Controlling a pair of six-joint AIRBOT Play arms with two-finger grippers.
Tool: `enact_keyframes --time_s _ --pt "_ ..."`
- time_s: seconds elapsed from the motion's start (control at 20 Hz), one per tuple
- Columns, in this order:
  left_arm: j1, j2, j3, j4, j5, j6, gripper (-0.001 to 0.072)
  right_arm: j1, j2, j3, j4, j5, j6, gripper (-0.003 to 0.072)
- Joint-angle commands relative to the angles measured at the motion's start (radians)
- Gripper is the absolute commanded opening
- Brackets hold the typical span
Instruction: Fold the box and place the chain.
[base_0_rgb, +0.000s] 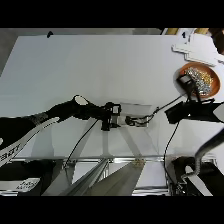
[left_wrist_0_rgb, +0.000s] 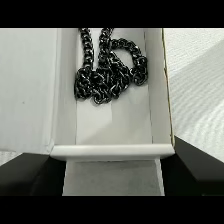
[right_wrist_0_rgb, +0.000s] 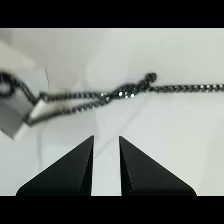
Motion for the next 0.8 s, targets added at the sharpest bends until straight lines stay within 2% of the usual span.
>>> enact_keyframes --time_s 0.0,0.1,0.2,0.3,0.35,0.55,0.75 --pt "0.001 0.0 0.0 0.0 0.0 0.0 0.0149 -0.037 -0.03 -0.1 0.138 0.004 -0.761 0.0159" --pt "0.001 0.0 0.0 0.0 0.0 0.0 0.0149 -0.037 -0.042 -0.156 0.237 -0.076 -0.98 0.0159" --pt "0.001 0.0 0.0 0.0 0.0 0.0 0.0149 -0.037 -0.066 -0.191 0.301 -0.155 -1.062 0.0161" --pt "0.001 0.0 0.0 0.0 0.0 0.0 0.0149 -0.037 -0.113 -0.195 0.311 -0.173 -1.146 0.0249" --pt "0.001 0.0 0.0 0.0 0.0 0.0 0.0149 -0.037 -0.14 -0.195 0.328 -0.19 -1.189 0.0254" --pt "0.001 0.0 0.0 0.0 0.0 0.0 0.0149 -0.037 -0.218 -0.195 0.487 -0.261 -1.318 0.0252" --pt "0.001 0.0 0.0 0.0 0.0 0.0 0.0149 -0.037 -0.283 -0.195 0.505 -0.277 -1.371 0.022"
